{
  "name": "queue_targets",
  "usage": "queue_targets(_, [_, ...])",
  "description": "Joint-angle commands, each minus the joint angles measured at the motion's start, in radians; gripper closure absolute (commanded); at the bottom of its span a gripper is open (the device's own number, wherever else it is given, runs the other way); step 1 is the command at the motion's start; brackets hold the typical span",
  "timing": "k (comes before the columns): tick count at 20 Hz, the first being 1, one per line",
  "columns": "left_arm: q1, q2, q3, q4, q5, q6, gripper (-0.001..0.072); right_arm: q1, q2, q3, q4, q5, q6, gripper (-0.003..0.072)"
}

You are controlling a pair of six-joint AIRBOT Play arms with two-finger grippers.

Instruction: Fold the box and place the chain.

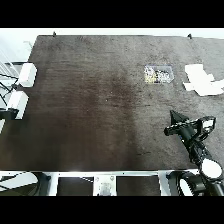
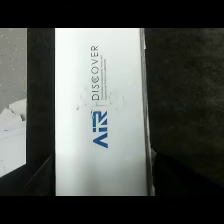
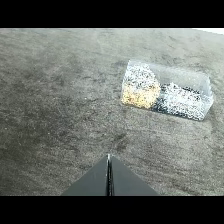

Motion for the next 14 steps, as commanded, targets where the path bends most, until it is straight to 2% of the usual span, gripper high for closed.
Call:
queue_targets(1, [0.001,0.056,0.037,0.019,-0.126,0.002,-0.0011,0.000,0.000,0.000,0.000,0.000,0.000,0.0676])
queue_targets(3, [0.001,0.084,0.074,-0.011,-0.198,0.010,0.0029,0.000,0.000,0.000,0.000,0.000,0.000,0.0676])
queue_targets(4, [0.001,0.093,0.091,-0.074,-0.223,0.019,0.0311,0.000,0.000,0.000,0.000,0.000,0.000,0.0676])
queue_targets(5, [0.001,0.102,0.108,-0.157,-0.266,0.045,0.0686,0.000,0.000,0.000,0.000,0.000,0.000,0.0676])
queue_targets(7, [-0.001,0.117,0.124,-0.375,-0.345,0.097,0.0692,0.000,0.000,0.000,0.000,0.000,0.000,0.0676])
queue_targets(8, [-0.014,0.134,0.123,-0.462,-0.346,0.120,0.0694,0.000,0.000,0.000,0.000,0.000,0.000,0.0676])
queue_targets(9, [-0.040,0.161,0.123,-0.522,-0.316,0.157,0.0695,0.000,0.000,0.000,0.000,0.000,0.000,0.0676])
queue_targets(12, [-0.167,0.273,0.122,-0.540,-0.084,0.165,0.0696,0.000,0.000,0.000,0.000,0.000,0.000,0.0676])
queue_targets(14, [-0.253,0.344,0.122,-0.552,-0.008,0.166,0.0696,0.000,0.000,0.000,0.000,0.000,0.000,0.0676])
